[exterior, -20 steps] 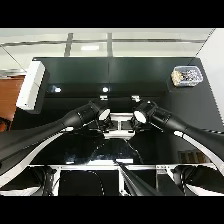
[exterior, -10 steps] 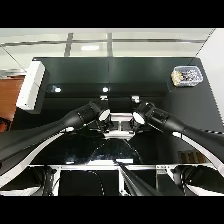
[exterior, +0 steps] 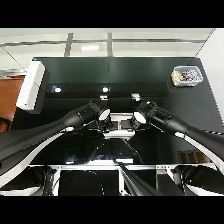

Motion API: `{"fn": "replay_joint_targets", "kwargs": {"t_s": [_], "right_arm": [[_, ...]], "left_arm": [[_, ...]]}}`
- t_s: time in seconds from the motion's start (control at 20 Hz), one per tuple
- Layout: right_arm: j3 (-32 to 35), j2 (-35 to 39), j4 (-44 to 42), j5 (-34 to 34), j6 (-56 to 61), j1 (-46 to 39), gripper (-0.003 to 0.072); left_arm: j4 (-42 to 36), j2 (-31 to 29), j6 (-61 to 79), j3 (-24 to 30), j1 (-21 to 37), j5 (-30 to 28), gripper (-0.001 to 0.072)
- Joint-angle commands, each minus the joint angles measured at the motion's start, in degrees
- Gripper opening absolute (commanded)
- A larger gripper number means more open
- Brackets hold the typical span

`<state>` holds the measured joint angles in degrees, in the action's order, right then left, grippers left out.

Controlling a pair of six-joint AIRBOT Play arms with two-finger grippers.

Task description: Fold the box and place the chain.

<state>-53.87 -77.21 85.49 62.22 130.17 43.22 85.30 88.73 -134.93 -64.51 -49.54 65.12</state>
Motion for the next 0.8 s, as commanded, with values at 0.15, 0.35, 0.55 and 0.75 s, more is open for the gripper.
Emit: {"fn": "replay_joint_targets", "kwargs": {"t_s": [0.15,0.35,0.55,0.75], "right_arm": [[-3.2,14.3,2.1,11.8,-12.2,-0.5,0.0272],[-3.8,25.1,24.7,14.9,-13.5,-4.3,0.0272],[0.7,25.2,44.0,-3.6,-12.4,-17.0,0.0275],[3.3,15.6,28.3,-22.7,-7.3,-37.4,0.072]], "left_arm": [[0.0,0.0,0.0,0.0,0.0,-0.2,0.0028],[0.2,0.0,0.0,0.0,0.0,-0.2,0.0028],[0.3,0.0,0.0,0.0,0.0,-0.2,0.0028],[0.4,0.0,0.0,0.0,0.0,-0.2,0.0028]]}}
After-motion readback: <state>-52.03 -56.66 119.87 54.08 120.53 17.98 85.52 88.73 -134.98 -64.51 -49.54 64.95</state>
